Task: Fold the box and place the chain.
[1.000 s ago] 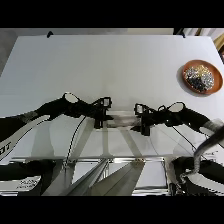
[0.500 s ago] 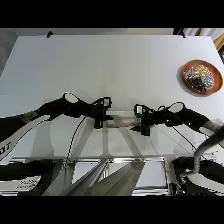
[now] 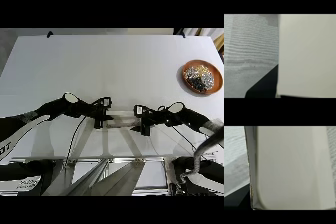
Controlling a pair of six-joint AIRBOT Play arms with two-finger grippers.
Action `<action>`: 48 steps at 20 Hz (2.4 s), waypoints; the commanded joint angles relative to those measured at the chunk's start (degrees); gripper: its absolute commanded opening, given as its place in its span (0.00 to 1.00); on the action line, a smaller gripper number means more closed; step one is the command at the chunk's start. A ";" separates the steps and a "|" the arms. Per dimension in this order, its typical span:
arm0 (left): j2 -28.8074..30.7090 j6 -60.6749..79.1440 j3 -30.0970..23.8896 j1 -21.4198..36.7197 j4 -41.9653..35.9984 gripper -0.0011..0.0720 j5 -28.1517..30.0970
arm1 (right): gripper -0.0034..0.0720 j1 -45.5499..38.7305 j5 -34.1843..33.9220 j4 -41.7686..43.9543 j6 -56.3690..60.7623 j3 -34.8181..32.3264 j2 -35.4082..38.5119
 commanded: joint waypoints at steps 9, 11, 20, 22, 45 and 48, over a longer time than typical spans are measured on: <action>-0.02 0.02 0.02 0.00 0.00 0.03 0.02 | 0.65 0.02 0.35 -0.09 0.02 -0.04 -0.02; -0.02 0.02 0.02 0.00 0.00 0.03 0.02 | 0.65 0.02 0.33 -0.09 0.02 -0.02 -0.02; -0.02 0.02 0.02 0.00 -0.02 0.03 0.00 | 0.65 0.02 0.35 -0.09 0.02 -0.02 -0.02; -0.02 0.02 0.02 0.00 0.00 0.03 -0.35 | 0.65 0.02 0.35 -0.11 0.02 -0.02 -0.02; 31.82 -28.09 0.00 -0.02 27.61 0.23 -1.03 | 0.65 0.02 0.33 -0.11 0.02 -0.04 -0.02; 32.89 -28.11 -0.07 -1.84 27.23 0.02 -11.21 | 0.65 0.02 0.33 -0.11 0.02 -0.04 -0.02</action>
